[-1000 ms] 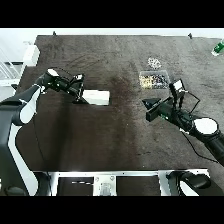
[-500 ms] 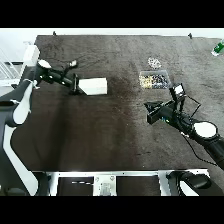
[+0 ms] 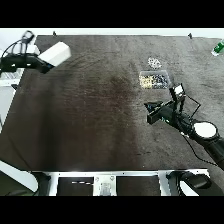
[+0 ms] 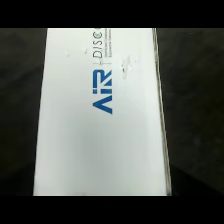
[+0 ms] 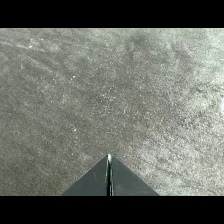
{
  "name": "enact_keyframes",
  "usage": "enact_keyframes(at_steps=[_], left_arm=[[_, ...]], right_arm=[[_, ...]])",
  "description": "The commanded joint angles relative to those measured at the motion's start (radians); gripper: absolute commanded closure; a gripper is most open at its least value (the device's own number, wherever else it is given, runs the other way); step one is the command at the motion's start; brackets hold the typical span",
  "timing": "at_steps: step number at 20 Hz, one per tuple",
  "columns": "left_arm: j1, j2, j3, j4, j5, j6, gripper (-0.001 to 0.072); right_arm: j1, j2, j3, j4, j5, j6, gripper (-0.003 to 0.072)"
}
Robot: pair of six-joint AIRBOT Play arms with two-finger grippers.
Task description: Fold the box and place the chain.
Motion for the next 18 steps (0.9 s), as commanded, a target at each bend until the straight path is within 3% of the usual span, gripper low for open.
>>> enact_keyframes(at_steps=[1, 4, 7, 13, 18], left_arm=[[0.106, 0.062, -0.122, 0.024, 0.225, -0.15, 0.0696], [0.164, 0.115, -0.281, 0.02, 0.358, -0.172, 0.0696], [0.22, 0.121, -0.373, 0.017, 0.399, -0.192, 0.0696], [0.285, 0.12, -0.483, 0.014, 0.491, -0.218, 0.0695], [0.285, 0.111, -0.486, 0.013, 0.449, -0.132, 0.0695]], right_arm=[[0.0, 0.0, -0.008, -0.001, -0.003, -0.001, 0.0669], [0.0, 0.0, -0.033, -0.001, -0.039, 0.0, 0.0669], [0.0, 0.0, -0.057, 0.0, -0.071, 0.0, 0.0669], [0.0, 0.0, -0.06, 0.0, -0.075, 0.0, 0.0669], [0.001, 0.0, -0.06, 0.003, -0.089, 0.0, 0.0669]])
